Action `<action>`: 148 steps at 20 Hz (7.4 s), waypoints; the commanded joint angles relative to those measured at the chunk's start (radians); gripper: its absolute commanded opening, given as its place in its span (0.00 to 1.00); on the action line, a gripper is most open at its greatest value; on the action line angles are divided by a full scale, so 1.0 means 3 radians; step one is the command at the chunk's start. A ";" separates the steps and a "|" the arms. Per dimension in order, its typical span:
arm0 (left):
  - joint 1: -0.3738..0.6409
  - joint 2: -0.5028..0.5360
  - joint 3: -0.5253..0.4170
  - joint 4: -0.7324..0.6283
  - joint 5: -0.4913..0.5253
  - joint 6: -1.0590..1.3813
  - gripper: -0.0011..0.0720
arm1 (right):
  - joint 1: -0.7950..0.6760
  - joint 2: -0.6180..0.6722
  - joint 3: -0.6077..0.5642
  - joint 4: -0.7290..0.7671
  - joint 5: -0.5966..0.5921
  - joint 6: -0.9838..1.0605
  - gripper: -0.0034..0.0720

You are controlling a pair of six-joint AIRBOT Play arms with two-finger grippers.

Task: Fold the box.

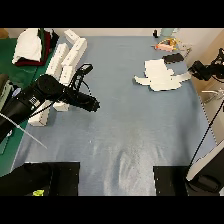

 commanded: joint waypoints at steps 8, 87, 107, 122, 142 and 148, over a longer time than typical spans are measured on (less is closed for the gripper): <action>0.0004 -0.0003 0.0003 0.0000 0.0001 0.0001 0.03 | -0.0015 -0.0107 0.0038 0.0116 -0.0038 -0.0240 0.62; 0.0758 0.0000 -0.0045 -0.0104 -0.0760 -0.0426 0.76 | 0.2536 0.4331 -0.5414 0.0439 0.0008 -0.0763 0.05; 0.0999 -0.1480 -0.0243 -0.1671 -0.0994 0.1528 0.76 | 0.2790 0.4594 -0.5522 0.0290 -0.0169 -0.0608 0.05; 0.0900 -0.1551 -0.0243 -0.1784 -0.1423 0.1958 0.03 | 0.2789 0.4596 -0.5521 0.0209 -0.0264 -0.0609 0.07; -0.0041 -0.0233 -0.0374 -0.1312 0.0253 0.3281 0.02 | 0.2759 0.4599 -0.4623 -0.2167 -0.0348 0.1376 0.45; -0.0573 0.0425 -0.1142 -0.1826 0.1279 0.4255 0.03 | 0.2759 0.4599 -0.4623 -0.2193 -0.0423 0.1575 0.45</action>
